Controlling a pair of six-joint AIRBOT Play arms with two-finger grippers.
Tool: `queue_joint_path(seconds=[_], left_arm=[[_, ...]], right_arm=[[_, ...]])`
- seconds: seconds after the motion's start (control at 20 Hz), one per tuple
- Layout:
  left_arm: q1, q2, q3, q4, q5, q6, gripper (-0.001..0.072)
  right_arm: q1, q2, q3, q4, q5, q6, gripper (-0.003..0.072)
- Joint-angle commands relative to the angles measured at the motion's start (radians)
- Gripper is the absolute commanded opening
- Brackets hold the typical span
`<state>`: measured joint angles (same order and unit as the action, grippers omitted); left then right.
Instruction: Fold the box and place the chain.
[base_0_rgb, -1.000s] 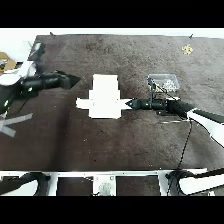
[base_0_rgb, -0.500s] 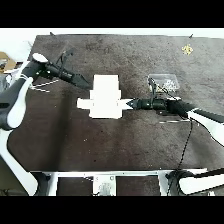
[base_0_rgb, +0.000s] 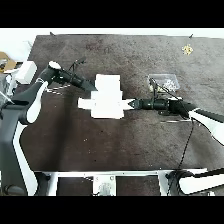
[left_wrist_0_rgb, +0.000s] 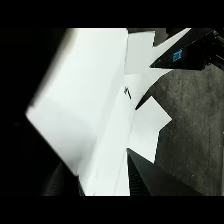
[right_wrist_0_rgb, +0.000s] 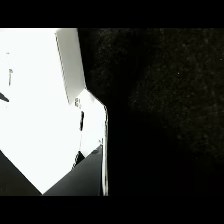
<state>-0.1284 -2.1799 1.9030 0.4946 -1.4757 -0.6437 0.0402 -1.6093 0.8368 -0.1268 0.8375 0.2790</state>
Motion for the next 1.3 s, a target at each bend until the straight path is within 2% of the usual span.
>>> queue_joint_path(seconds=[0.0, 0.3, 0.5, 0.65, 0.8, 0.9, 1.0, 1.05, 1.2, 1.25], left_arm=[[-0.034, -0.023, 0.006, -0.018, -0.005, 0.002, 0.0414], [-0.039, -0.051, 0.009, -0.014, -0.014, 0.003, 0.0413], [-0.027, -0.051, 0.063, -0.015, -0.084, 0.004, 0.0412], [-0.024, -0.054, 0.067, 0.036, -0.158, -0.036, 0.0412], [-0.024, -0.058, 0.067, 0.042, -0.151, -0.027, 0.0411], [-0.024, -0.058, 0.067, 0.045, -0.145, -0.025, 0.0344], [-0.024, -0.058, 0.067, 0.045, -0.144, -0.011, 0.0341], [-0.024, -0.058, 0.067, 0.047, -0.143, -0.009, 0.0186], [-0.024, -0.058, 0.067, 0.082, -0.152, -0.008, 0.0168], [-0.024, -0.058, 0.067, 0.091, -0.163, 0.020, 0.0075]], right_arm=[[0.000, 0.000, 0.000, -0.012, 0.021, -0.003, 0.0004], [0.000, 0.000, 0.000, -0.012, 0.027, -0.003, 0.0004], [0.000, 0.001, 0.000, -0.012, 0.031, -0.003, 0.0005], [0.000, 0.003, 0.000, -0.011, 0.034, -0.003, 0.0005], [0.000, 0.003, 0.000, -0.011, 0.035, -0.003, 0.0005], [0.000, 0.003, 0.000, -0.011, 0.037, -0.003, 0.0005], [0.000, 0.003, 0.000, -0.011, 0.037, -0.003, 0.0005], [0.000, 0.003, 0.000, -0.011, 0.037, -0.003, 0.0005], [0.000, 0.003, 0.000, -0.011, 0.034, -0.003, 0.0005], [0.000, 0.003, 0.000, -0.011, 0.029, -0.003, 0.0005]])
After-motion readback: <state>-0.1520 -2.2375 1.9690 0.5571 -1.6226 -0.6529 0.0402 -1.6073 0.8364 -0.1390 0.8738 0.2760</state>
